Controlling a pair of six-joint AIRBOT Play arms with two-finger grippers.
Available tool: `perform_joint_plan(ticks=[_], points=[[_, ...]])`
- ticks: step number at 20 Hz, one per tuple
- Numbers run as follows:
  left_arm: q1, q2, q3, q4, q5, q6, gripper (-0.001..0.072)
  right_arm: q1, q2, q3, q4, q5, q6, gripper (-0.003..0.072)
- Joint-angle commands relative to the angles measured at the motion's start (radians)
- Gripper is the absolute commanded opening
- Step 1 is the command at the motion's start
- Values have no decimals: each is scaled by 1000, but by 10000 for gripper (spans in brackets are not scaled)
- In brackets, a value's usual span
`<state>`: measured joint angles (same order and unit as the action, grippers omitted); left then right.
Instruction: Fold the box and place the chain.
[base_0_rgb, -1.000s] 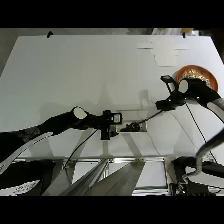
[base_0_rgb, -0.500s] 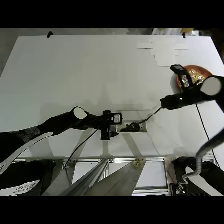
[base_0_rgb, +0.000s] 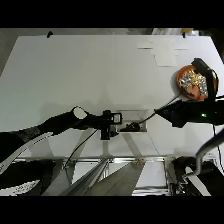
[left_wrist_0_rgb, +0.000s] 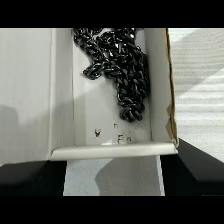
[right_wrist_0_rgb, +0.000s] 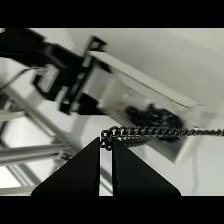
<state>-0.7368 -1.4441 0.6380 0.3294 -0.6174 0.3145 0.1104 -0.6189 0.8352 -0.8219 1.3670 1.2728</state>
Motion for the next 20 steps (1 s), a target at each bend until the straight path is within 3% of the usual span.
perform_joint_plan(ticks=[1,4,7,12,20], points=[[0,1,0,0,0,0,210,2,24,0,173,22,-69,13],[0,1,0,0,0,0,210,79,13,-1,174,-18,-104,13],[0,1,0,0,0,0,210,210,-28,-3,57,-126,-103,13],[0,1,0,0,0,0,210,364,-188,-10,-108,-185,-96,14],[0,1,0,0,0,0,210,376,-404,-56,-203,-261,-169,15]])
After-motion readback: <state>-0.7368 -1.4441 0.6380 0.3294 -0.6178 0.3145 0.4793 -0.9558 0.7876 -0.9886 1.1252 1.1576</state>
